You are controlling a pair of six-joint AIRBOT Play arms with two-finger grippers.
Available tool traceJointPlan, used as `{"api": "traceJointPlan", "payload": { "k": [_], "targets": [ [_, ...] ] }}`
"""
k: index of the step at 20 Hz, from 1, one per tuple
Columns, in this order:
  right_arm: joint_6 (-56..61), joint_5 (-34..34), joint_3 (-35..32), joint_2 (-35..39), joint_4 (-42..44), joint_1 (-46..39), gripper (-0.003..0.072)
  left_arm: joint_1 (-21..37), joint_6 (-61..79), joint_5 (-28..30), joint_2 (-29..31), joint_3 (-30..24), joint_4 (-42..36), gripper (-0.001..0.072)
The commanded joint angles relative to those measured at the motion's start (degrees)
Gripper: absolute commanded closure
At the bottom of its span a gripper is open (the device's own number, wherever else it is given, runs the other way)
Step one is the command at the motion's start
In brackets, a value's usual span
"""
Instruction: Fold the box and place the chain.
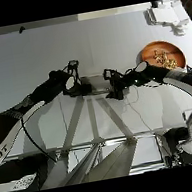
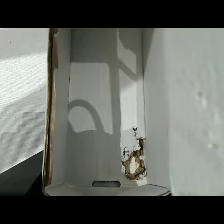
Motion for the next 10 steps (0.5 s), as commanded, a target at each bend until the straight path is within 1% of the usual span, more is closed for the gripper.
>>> {"api": "traceJointPlan", "payload": {
  "k": [1,2,3,7,8,9,10],
  "targets": [
    [-0.1,0.0,0.0,0.0,0.0,0.0,0.0212,-0.1,-1.8,-1.0,0.0,0.1,1.3,0.0533],
    [-0.1,0.0,0.0,0.0,0.0,0.0,0.0212,-0.1,-1.8,-1.3,0.0,0.1,1.2,0.0636],
    [0.0,0.0,0.0,0.0,0.0,0.0,0.0212,-0.1,-1.7,-1.5,0.0,0.1,1.0,0.0703],
    [0.0,0.0,0.0,0.0,0.0,0.0,0.0212,-0.1,-1.6,-2.8,0.1,0.1,0.6,0.0700],
    [-0.1,0.0,0.0,0.0,0.0,0.0,0.0212,-0.1,-1.6,-3.2,0.1,0.1,0.6,0.0683],
    [0.0,0.0,0.0,0.0,0.0,0.0,0.0212,-0.1,-1.6,-3.4,0.3,0.1,0.6,0.0614],
    [0.0,0.0,0.0,0.0,0.0,0.0,0.0212,-0.1,-1.5,-3.3,1.0,0.1,0.6,0.0468]
  ]
}}
